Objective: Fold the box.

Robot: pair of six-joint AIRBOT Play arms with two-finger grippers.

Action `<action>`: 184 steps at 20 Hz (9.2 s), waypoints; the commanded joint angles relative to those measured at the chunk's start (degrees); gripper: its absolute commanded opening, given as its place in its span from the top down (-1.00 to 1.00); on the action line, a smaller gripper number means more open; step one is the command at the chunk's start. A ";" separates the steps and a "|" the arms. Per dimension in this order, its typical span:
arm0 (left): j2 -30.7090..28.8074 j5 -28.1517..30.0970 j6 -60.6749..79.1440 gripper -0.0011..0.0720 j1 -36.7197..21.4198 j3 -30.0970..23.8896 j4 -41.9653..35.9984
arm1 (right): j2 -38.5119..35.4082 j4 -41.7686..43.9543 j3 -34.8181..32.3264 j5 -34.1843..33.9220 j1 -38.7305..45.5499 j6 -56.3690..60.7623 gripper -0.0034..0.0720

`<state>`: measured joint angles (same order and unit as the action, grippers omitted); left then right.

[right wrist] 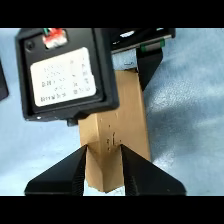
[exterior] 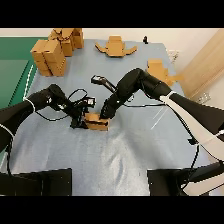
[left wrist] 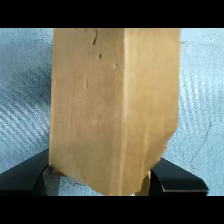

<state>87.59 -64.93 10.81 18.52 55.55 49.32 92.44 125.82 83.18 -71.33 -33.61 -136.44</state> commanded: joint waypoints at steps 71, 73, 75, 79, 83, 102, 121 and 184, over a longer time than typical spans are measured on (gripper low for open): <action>12.90 19.10 -63.32 0.91 -31.80 25.62 15.06 | -34.25 -43.01 -27.36 17.77 4.70 47.12 0.89; 13.14 19.37 -63.30 0.91 -31.74 25.62 12.31 | -34.25 -42.77 -27.36 17.77 4.70 47.12 0.89; 13.46 19.43 -63.12 0.91 -31.74 25.64 9.03 | -34.25 -42.05 -27.36 17.73 4.70 47.12 0.89; 13.60 19.98 -62.84 0.90 -31.78 25.64 8.11 | -34.25 -41.68 -27.36 17.70 4.70 47.12 0.89; 13.60 20.57 -62.29 0.87 -31.74 25.62 8.81 | -34.23 -41.53 -27.36 17.70 4.70 47.10 0.89; 12.98 19.23 -57.31 -0.92 -29.79 28.85 13.05 | -34.16 -41.35 -27.36 17.77 4.70 47.12 0.89; 14.47 14.34 -56.22 -0.92 -29.59 29.66 15.39 | -32.39 -31.02 -27.32 23.61 4.70 41.03 0.89; 2.58 -9.33 -30.91 0.04 -25.42 32.35 -5.01 | 19.80 -2.29 33.51 -3.39 4.70 19.76 0.89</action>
<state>91.85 -69.25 -27.03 -8.38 87.85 48.16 114.52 129.51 116.66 -73.71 -28.86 -117.84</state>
